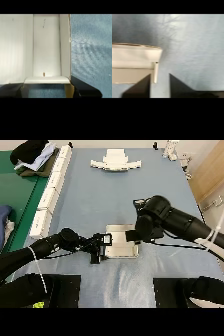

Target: Fold the box.

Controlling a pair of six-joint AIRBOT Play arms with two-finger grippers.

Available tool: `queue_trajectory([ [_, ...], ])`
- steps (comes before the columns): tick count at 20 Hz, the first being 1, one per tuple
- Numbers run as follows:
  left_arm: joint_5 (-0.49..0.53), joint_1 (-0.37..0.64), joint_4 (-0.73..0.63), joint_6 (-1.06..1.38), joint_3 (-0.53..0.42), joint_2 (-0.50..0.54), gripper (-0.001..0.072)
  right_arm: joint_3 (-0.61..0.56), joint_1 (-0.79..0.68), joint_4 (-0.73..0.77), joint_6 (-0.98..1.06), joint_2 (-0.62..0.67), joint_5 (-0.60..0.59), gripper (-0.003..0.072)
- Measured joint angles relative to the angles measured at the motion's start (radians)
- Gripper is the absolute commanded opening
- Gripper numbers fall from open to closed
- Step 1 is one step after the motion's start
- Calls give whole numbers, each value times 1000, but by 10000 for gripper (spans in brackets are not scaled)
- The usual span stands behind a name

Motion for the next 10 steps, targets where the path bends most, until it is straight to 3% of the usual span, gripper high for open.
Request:
queue_trajectory([
  [1, 0, 0, 0, 0, 0, 0, 467, 5, -32, -23, -7, 13, -27, 110],
  [2, 0, 0, 0, 0, 0, 0, 468, 5, -71, -33, -25, 20, -43, 2],
  [5, 0, 0, 0, 0, 0, 0, 467, -8, -249, 10, -130, 5, -36, 2],
  [7, 0, 0, 0, 0, 0, 0, 467, -15, -391, 145, -254, -41, 22, 2],
  [10, 0, 0, 0, 0, 0, 0, 467, -18, -576, 479, -503, -144, 97, 2],
])
